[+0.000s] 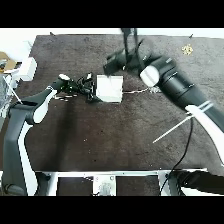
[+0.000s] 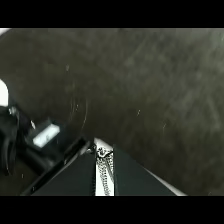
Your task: Fold the box and place the chain.
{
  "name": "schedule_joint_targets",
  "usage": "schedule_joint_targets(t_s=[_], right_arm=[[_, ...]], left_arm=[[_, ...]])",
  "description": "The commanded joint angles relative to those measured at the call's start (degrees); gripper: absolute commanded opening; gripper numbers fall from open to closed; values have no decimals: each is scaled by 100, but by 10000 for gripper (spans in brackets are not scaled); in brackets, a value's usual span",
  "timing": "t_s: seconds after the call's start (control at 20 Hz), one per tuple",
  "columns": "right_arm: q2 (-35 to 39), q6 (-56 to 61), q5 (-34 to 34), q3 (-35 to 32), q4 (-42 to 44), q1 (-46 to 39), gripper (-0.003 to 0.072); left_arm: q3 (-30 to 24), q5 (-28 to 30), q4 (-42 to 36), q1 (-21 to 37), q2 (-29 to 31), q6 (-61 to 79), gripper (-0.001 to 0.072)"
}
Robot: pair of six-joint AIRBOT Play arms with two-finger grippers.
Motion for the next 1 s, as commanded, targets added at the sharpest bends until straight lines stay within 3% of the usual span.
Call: schedule_joint_targets(t_s=[0.0, 0.05, 0.1, 0.25, 0.4, 0.6, 0.7, 0.75, 0.8, 0.95], right_arm=[[-501, 396, -680, -920, 138, -55, 37], [-664, 404, -680, -953, 188, -116, 196], [-778, 439, -673, -955, 225, -195, 222], [-636, 439, -420, -955, 225, -509, 224], [-275, 601, 448, -1005, 223, -1025, 225], [243, 1294, 557, -1816, 225, -1926, 227], [260, 1738, 144, -2288, 229, -2332, 524], [260, 1851, -260, -2544, 313, -2468, 382], [229, 1937, -791, -2793, 551, -2568, 314], [-118, 1937, -1628, -2979, 1305, -2638, 315]], left_arm=[[-2, 0, 0, -2, -2, 2, 353], [-2, 0, 0, -2, -2, 2, 353], [-2, 0, 0, -2, -2, 2, 353], [-2, 0, 0, -2, -2, 2, 353], [-2, 0, 0, -2, -2, 2, 353], [-4, 0, 0, -2, -2, 2, 353], [-2, 0, 0, -2, -2, 2, 353], [-2, 0, 0, -2, -2, 2, 353], [-2, 2, 0, -2, -2, 2, 353], [-2, 2, 0, -2, -2, 2, 353]])
